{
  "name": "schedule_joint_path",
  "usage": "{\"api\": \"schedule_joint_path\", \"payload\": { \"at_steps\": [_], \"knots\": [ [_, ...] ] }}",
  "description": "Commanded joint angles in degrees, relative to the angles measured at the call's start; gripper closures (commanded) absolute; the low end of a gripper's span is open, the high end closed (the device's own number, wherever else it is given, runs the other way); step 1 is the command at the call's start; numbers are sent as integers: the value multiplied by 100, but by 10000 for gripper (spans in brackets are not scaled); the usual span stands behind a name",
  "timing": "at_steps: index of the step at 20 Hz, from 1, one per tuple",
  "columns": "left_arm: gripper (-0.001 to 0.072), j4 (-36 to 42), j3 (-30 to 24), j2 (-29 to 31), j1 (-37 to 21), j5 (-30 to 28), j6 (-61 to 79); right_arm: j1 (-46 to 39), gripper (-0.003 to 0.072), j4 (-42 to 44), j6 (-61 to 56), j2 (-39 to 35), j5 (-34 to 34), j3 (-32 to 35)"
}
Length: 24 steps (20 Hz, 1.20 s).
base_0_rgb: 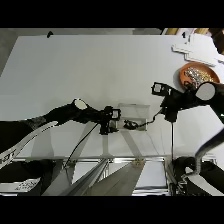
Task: Fold the box and place the chain.
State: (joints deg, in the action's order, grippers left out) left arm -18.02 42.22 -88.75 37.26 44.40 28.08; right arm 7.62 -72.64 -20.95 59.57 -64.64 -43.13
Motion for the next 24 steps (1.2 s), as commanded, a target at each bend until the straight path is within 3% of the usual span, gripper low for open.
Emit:
{"api": "schedule_joint_path", "payload": {
  "at_steps": [1,7,12,21,24],
  "knots": [
    [501,0,-2,2,-2,0,0,101,439,-4,446,557,96,144],
    [501,0,-2,2,-4,0,2,101,435,39,-1222,883,887,389],
    [501,0,-2,2,-2,0,0,101,289,-393,-2610,883,1130,391],
    [501,0,-2,2,-4,0,0,149,302,-334,-4133,896,1097,424],
    [501,0,-2,2,-2,0,0,481,353,-361,-4496,896,914,424]
  ]
}}
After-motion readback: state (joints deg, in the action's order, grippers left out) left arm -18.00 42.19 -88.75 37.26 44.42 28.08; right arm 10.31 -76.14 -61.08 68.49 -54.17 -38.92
